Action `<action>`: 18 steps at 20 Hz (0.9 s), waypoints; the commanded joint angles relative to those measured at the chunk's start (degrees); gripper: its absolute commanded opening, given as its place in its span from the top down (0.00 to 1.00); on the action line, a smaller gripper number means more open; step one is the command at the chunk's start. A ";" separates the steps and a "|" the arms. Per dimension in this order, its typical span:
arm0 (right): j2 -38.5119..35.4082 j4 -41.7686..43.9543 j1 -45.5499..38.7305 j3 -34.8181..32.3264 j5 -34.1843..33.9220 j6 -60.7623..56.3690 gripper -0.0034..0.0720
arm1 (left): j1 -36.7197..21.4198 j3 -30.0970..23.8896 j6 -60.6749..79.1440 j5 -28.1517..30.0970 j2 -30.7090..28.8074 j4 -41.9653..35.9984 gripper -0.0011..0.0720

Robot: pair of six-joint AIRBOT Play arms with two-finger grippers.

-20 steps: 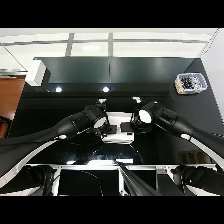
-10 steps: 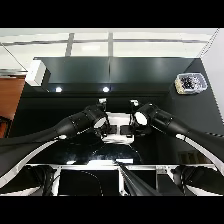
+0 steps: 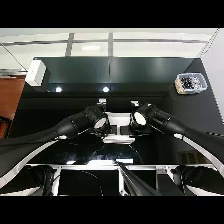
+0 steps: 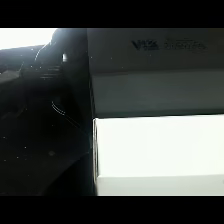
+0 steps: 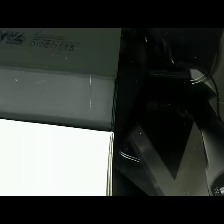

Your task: Fold the box and place the chain.

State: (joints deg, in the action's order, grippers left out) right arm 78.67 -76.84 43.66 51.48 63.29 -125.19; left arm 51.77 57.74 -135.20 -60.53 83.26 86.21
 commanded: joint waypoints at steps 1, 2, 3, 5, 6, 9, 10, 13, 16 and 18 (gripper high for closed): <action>0.04 0.07 0.00 0.07 -0.24 -0.15 0.90 | 0.02 0.02 0.13 0.04 -0.04 0.09 0.95; 0.04 0.09 0.02 0.07 -0.11 -0.15 0.68 | 0.02 0.02 0.13 0.04 -0.04 0.09 0.95; 0.04 0.02 0.00 0.13 0.28 -0.15 0.61 | 0.02 0.02 0.13 0.04 -0.04 0.09 0.95; 0.02 -0.42 -0.09 0.48 1.05 -0.13 0.61 | 0.02 0.02 0.13 0.04 -0.04 0.09 0.95; 0.02 -0.33 -0.09 0.57 1.03 -0.13 0.61 | 0.02 0.02 0.13 0.04 -0.04 0.09 0.95; 0.02 -0.33 -0.09 0.63 1.11 -0.13 0.61 | 0.02 0.02 0.13 0.04 -0.04 0.09 0.95; 0.02 -0.33 -0.09 0.63 1.27 -0.15 0.61 | 0.02 0.02 0.13 0.04 -0.04 0.09 0.95; 0.02 0.11 -0.07 0.63 0.85 -0.04 0.94 | 0.02 0.02 0.13 0.07 -0.04 0.09 0.95; 0.02 0.15 -0.09 0.63 -0.15 -0.07 0.94 | 0.02 0.02 0.13 0.04 -0.04 0.09 0.95; 0.02 0.13 -0.09 0.63 -0.09 -0.07 0.94 | 0.02 0.02 0.13 0.04 -0.04 0.09 0.95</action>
